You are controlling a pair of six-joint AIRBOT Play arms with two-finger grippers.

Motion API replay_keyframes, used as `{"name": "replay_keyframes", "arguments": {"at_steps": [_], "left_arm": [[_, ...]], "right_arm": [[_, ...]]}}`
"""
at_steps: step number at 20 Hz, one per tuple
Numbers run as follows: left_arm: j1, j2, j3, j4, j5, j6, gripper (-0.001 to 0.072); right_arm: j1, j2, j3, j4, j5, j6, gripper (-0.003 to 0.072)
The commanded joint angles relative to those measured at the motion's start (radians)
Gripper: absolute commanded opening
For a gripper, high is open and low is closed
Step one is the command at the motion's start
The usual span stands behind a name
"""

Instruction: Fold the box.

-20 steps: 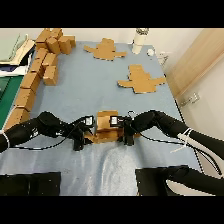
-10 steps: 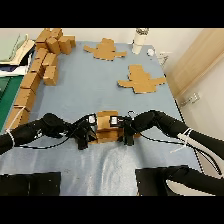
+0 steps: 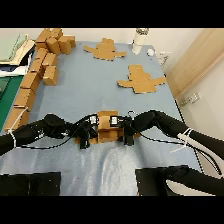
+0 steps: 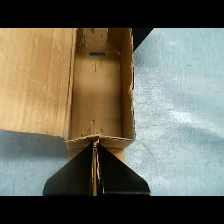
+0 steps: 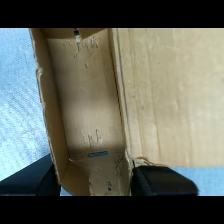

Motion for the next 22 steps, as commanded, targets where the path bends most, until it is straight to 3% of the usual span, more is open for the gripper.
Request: {"name": "replay_keyframes", "arguments": {"at_steps": [1, 4, 5, 7, 13, 14, 15, 16, 22], "left_arm": [[-0.015, -0.003, 0.001, -0.061, 0.013, 0.034, 0.0046], [-0.035, -0.020, 0.002, -0.099, 0.027, 0.058, 0.0048], [-0.038, -0.020, 0.002, -0.100, 0.037, 0.057, 0.0106], [-0.038, -0.020, 0.002, -0.100, 0.042, 0.051, 0.0332], [-0.042, -0.020, 0.002, -0.100, 0.034, 0.050, 0.0332], [-0.042, -0.020, 0.002, -0.100, 0.035, 0.048, 0.0359], [-0.042, -0.020, 0.002, -0.100, 0.035, 0.043, 0.0585], [-0.042, -0.020, 0.002, -0.100, 0.035, 0.040, 0.0630], [-0.042, -0.020, 0.002, -0.100, 0.035, 0.036, 0.0629]], "right_arm": [[0.000, 0.000, 0.000, 0.000, 0.000, 0.000, 0.0505], [0.000, 0.000, 0.000, 0.000, 0.000, 0.000, 0.0505], [0.000, 0.000, 0.000, 0.000, 0.000, 0.000, 0.0505], [0.000, 0.000, 0.000, 0.000, 0.000, 0.000, 0.0505], [0.000, 0.000, 0.000, 0.000, 0.000, 0.000, 0.0505], [0.000, 0.000, 0.000, 0.000, 0.000, 0.000, 0.0505], [0.000, 0.000, 0.000, 0.000, 0.000, 0.000, 0.0505], [0.000, 0.000, 0.000, 0.000, 0.000, 0.000, 0.0505], [0.000, 0.000, 0.000, 0.000, 0.000, 0.000, 0.0505]]}}
